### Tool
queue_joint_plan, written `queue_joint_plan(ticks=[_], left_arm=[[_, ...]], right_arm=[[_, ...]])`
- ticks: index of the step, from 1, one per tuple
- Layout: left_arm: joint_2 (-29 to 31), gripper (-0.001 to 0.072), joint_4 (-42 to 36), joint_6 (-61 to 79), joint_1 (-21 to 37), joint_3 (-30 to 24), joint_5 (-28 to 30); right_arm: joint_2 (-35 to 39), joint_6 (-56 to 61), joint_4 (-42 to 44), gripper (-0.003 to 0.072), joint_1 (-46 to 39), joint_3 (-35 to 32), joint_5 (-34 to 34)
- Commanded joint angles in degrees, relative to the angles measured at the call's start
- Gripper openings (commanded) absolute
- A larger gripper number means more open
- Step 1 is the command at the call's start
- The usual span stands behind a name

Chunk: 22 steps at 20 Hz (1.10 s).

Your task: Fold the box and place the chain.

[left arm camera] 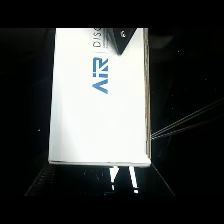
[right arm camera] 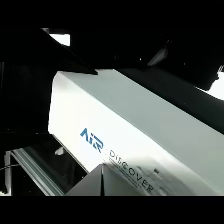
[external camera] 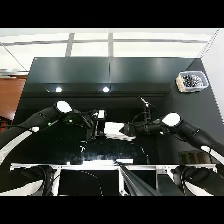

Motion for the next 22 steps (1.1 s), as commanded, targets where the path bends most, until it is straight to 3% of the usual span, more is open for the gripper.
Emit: queue_joint_plan(ticks=[1, 8, 9, 10, 11, 14, 16, 19, 22], left_arm=[[0.0, 0.0414, 0.0, 0.0, 0.0, 0.0, 0.0], [0.2, 0.0431, -0.3, -0.1, 0.1, 0.0, -0.2], [0.6, 0.0494, -0.2, -0.1, 0.3, 0.0, -0.2], [1.3, 0.0689, -0.2, -0.1, 0.5, 0.0, -0.2], [2.3, 0.0715, -0.2, -1.1, 1.0, 0.1, -0.2], [6.7, 0.0714, 7.9, -12.2, 3.3, 0.2, -0.5], [9.6, 0.0714, 12.5, -16.5, 4.8, 0.2, -4.9], [11.1, 0.0712, 7.6, -16.3, 2.4, 0.2, -6.1], [10.6, 0.0710, 6.1, -16.7, -4.4, 1.5, -1.2]], right_arm=[[-0.6, -0.1, -1.3, 0.0010, 0.1, -0.1, -1.2], [4.2, -4.3, -4.6, 0.0010, -3.7, 3.4, 6.2], [6.6, -3.8, -8.2, 0.0010, -6.0, 4.7, 8.3], [9.0, -2.7, -12.0, 0.0010, -8.5, 6.0, 10.7], [11.8, -0.7, -16.5, 0.0010, -11.6, 7.1, 13.0], [19.6, 4.0, -29.1, 0.0010, -22.7, 8.0, 18.6], [22.1, 6.1, -36.0, 0.0010, -30.0, 8.0, 22.1], [22.3, 6.7, -36.7, 0.0011, -36.3, 7.6, 22.0], [22.3, 6.6, -35.9, 0.0010, -36.5, 7.3, 20.9]])
